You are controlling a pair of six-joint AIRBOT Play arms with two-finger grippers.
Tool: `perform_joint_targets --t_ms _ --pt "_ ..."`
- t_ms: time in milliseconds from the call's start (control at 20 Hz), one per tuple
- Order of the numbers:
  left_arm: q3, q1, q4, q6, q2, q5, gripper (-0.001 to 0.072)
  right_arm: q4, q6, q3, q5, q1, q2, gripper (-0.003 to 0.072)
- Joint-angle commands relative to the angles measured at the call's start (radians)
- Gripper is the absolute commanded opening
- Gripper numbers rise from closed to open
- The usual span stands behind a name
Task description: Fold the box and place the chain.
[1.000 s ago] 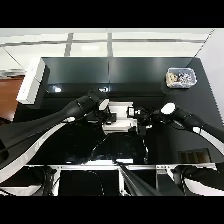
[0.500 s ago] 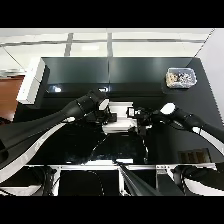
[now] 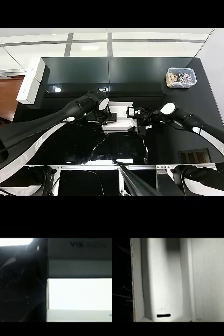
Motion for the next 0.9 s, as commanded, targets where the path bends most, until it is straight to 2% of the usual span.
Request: perform_joint_targets --t_ms 0,50,200,450,550,850 --pt "0.0 0.001 -0.006 0.001 0.0 0.005 0.0026 0.011 0.017 0.0 -0.025 0.0 0.0 0.0569" --pt "0.0 0.001 -0.007 0.001 0.0 0.005 0.0026 0.011 0.045 0.0 -0.031 0.0 0.005 0.0715" --pt "0.0 0.002 -0.002 0.002 0.0 -0.011 0.0026 -0.011 0.065 0.0 -0.014 0.0 0.059 0.0716" --pt "0.0 0.004 -0.002 0.001 0.0 -0.012 0.0026 -0.243 0.151 0.0 0.017 -0.009 0.201 0.0715" --pt "0.0 0.004 -0.002 0.001 0.0 -0.012 0.0026 -0.304 0.194 0.0 0.028 -0.026 0.216 0.0715" --pt "0.0 0.004 -0.002 0.001 0.0 -0.016 0.0025 -0.264 0.197 0.0 0.098 -0.016 0.199 0.0716"
